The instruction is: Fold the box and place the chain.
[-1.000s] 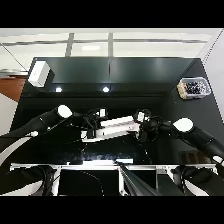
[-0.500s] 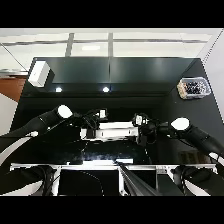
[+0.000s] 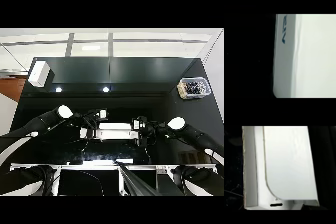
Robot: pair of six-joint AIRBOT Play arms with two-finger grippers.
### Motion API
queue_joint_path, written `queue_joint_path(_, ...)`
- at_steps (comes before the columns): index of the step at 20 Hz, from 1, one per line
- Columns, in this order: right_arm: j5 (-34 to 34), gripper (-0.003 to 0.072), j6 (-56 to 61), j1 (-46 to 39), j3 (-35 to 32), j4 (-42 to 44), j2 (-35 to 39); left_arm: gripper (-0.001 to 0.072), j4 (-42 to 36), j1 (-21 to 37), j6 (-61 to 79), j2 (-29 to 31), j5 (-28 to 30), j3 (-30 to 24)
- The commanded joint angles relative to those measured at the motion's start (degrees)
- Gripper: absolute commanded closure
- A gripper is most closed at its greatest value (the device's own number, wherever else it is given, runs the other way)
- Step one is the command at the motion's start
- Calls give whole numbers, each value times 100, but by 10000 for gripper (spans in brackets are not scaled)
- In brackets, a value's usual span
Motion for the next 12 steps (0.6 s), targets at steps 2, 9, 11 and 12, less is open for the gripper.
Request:
queue_joint_path(2, -109, -19, -212, 20, 0, 17, -184, 674, 0, -2, -4, 2, 42, 0)
queue_joint_path(9, -568, -18, 133, 354, 0, -256, -221, 674, 0, -2, -4, 2, 39, 0)
queue_joint_path(11, -654, -18, 199, 378, 2, -254, -225, 674, 0, -2, -4, 2, 39, 0)
queue_joint_path(12, -658, -18, 203, 376, 2, -251, -225, 674, 0, -2, -4, 2, 42, 0)
